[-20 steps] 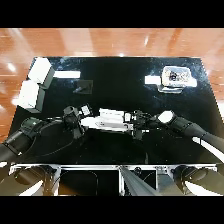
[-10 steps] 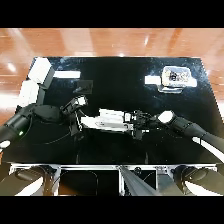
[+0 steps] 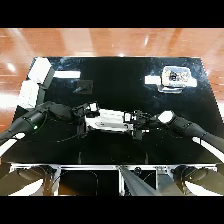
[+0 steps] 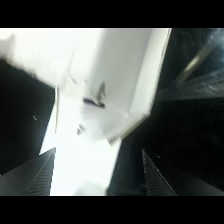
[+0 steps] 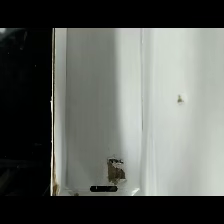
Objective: Fold the box and place the chain.
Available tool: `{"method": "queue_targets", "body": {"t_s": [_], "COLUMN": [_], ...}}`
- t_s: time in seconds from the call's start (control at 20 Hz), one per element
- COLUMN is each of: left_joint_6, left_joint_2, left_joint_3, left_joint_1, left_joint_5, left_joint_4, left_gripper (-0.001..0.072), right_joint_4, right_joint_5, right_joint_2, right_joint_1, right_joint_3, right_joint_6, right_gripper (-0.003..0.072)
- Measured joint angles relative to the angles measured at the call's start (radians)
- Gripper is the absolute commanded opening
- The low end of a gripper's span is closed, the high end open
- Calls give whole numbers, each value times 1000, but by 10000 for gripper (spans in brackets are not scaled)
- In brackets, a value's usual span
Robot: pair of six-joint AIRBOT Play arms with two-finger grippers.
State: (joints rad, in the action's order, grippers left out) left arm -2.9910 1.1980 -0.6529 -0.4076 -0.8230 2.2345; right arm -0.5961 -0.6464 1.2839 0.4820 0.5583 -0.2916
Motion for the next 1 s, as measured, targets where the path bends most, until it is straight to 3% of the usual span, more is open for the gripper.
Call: {"method": "queue_targets", "body": {"t_s": [0.4, 0.6, 0.65, 0.95, 1.0], "left_joint_6": [-13, -12, -12, -12, -12], "left_joint_2": [29, 33, 33, 42, 43], "left_joint_3": [-4, -4, -4, -4, -4], "left_joint_1": [-25, -26, -27, -49, -53], "left_joint_5": [69, 74, 76, 100, 100], "left_joint_4": [0, 0, 1, 6, 7], "left_gripper": [610, 586, 543, 542, 483], "right_joint_4": [0, 0, 0, 0, 0], "right_joint_5": [0, 0, 0, 0, 0], "right_joint_2": [0, 0, 0, 0, 0], "right_joint_1": [0, 0, 0, 0, 0], "right_joint_3": [0, 0, 0, 0, 0], "right_joint_6": [0, 0, 0, 0, 0], "right_gripper": [515, 514, 514, 514, 514]}}
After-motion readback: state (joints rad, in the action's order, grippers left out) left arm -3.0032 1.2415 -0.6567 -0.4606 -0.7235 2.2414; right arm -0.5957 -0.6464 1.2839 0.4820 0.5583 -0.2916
